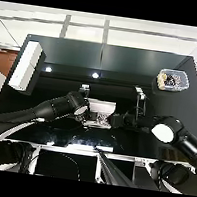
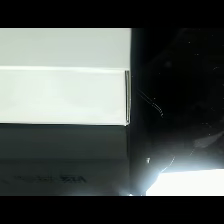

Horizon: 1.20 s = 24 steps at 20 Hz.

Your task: Fold the box and place the chain.

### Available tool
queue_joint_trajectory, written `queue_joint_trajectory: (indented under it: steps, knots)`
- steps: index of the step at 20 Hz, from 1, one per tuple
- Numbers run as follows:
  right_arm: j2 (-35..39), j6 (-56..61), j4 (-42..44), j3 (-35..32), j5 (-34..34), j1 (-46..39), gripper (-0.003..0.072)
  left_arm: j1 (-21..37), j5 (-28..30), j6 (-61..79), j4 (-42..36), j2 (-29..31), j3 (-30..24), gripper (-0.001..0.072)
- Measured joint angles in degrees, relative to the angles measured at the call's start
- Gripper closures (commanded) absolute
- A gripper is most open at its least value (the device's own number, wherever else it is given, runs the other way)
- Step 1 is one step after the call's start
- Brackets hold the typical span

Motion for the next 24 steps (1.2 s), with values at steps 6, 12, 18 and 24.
queue_joint_trajectory:
  steps: [6, 12, 18, 24]
  knots:
    - [6.56, -0.13, -10.05, 0.0, 11.08, -9.44, 0.0184, 0.04, -0.92, 0.24, -0.28, 0.59, 0.22, 0.0002]
    - [8.07, -0.13, -15.02, 0.0, 12.94, -14.38, 0.0185, 0.37, -4.81, 11.23, 0.22, 7.96, 1.38, 0.0002]
    - [8.26, 0.0, -17.92, 0.0, 12.9, -15.21, 0.0185, 8.13, -9.73, 31.61, 1.55, 21.49, -1.73, 0.0003]
    - [8.28, 0.0, -18.43, 0.0, 12.87, -15.32, 0.0185, 29.97, -5.9, 62.75, -21.66, 34.47, -9.9, 0.0015]
